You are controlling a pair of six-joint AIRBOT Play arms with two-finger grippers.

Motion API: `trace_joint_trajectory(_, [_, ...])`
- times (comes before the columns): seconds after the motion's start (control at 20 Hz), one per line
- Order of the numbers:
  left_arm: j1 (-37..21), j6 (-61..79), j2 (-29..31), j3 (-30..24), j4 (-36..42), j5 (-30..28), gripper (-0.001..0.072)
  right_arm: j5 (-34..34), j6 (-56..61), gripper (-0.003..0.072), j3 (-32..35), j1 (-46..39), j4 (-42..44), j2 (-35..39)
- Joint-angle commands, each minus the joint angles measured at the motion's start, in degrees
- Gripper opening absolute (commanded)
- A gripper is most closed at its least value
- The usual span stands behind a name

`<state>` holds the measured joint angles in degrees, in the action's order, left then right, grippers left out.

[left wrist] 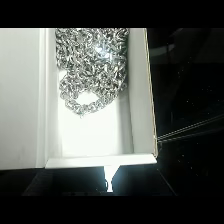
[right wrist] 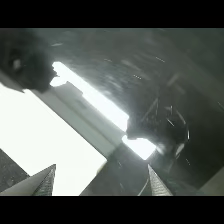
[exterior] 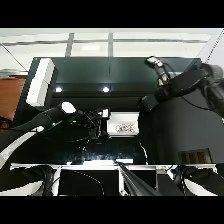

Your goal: Fold the box and place the chain.

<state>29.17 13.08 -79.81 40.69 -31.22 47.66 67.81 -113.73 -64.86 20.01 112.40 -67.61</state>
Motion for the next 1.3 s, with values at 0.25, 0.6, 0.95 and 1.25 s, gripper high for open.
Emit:
trace_joint_trajectory(0.25, [0.02, -0.02, -0.04, -0.02, -0.04, 0.13, 0.0481, 3.56, -21.55, 0.0701, 0.07, 2.62, 6.16, -3.65])
trace_joint_trajectory(0.6, [0.04, 0.00, -0.04, -0.02, -0.04, 0.13, 0.0481, 2.84, -27.08, 0.0701, 6.36, 2.62, 6.38, -3.98])
trace_joint_trajectory(0.95, [0.04, 0.00, -0.04, -0.02, -0.04, 0.13, 0.0481, 6.51, -28.35, 0.0702, 7.85, 3.34, 8.02, -3.63])
trace_joint_trajectory(1.25, [0.04, 0.00, -0.04, -0.02, -0.07, 0.15, 0.0481, 7.54, -26.29, 0.0702, 7.93, 3.69, 8.41, -1.64])
